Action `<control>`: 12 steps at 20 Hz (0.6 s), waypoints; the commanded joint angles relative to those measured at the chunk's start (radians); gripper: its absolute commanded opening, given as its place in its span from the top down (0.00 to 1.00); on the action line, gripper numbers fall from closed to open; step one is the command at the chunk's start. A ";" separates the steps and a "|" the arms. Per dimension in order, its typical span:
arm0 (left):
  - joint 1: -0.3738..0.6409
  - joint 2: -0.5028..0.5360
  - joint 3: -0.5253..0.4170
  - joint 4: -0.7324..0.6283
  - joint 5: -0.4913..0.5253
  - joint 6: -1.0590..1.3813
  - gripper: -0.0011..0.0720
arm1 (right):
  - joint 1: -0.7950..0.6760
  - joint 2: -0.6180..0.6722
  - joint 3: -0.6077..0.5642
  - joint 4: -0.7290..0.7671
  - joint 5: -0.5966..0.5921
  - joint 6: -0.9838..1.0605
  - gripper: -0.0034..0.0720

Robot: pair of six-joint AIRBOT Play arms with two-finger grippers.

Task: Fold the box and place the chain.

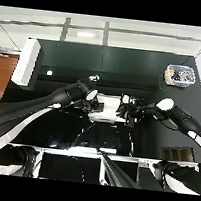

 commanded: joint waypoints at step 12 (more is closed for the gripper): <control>0.000 0.000 0.001 -0.005 0.003 0.000 0.94 | 0.037 -0.056 -0.001 0.069 -0.044 0.033 0.79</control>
